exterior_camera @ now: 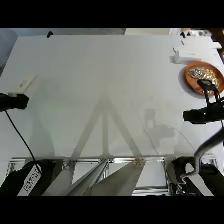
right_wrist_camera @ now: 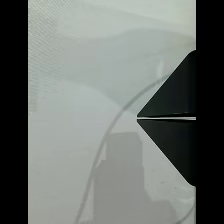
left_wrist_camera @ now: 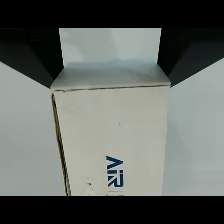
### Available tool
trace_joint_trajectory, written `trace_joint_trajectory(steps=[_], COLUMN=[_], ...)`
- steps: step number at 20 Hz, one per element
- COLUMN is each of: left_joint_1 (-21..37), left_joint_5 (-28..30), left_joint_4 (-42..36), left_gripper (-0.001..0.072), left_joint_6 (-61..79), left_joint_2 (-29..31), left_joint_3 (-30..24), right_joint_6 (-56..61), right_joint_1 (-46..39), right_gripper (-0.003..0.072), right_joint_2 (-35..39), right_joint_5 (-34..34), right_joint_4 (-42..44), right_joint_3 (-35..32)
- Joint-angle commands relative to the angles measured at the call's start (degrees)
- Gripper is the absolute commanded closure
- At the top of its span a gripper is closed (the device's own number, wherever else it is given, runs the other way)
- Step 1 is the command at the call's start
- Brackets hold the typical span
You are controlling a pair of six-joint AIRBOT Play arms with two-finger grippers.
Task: Fold the box and place the chain.
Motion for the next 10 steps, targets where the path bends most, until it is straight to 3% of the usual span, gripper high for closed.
trace_joint_trajectory(steps=[1,6,7,8,9,10], left_joint_1=[0.33,0.31,0.33,0.33,0.33,0.33], left_joint_5=[0.04,-1.53,-2.32,-3.28,-4.61,-5.31], left_joint_4=[1.84,1.81,1.84,1.84,1.92,2.27], left_gripper=[0.0704,0.0693,0.0657,0.0566,0.0404,0.0353], left_joint_6=[-1.66,-2.47,-2.51,-2.51,-2.51,-2.97], left_joint_2=[-3.87,-6.21,-6.21,-6.21,-6.21,-6.21], left_joint_3=[-3.13,-3.72,-3.72,-3.72,-3.72,-3.72], right_joint_6=[0.02,0.02,0.02,0.02,0.02,0.02], right_joint_1=[-0.04,-0.04,-0.04,-0.04,-0.04,-0.04], right_gripper=[0.0663,0.0663,0.0663,0.0663,0.0663,0.0663], right_joint_2=[0.02,0.02,0.04,0.04,0.02,0.04], right_joint_5=[0.02,0.02,0.02,0.02,0.02,0.02], right_joint_4=[0.02,0.02,0.02,0.02,0.02,0.02], right_joint_3=[-0.02,-0.02,-0.02,-0.02,-0.02,-0.02])
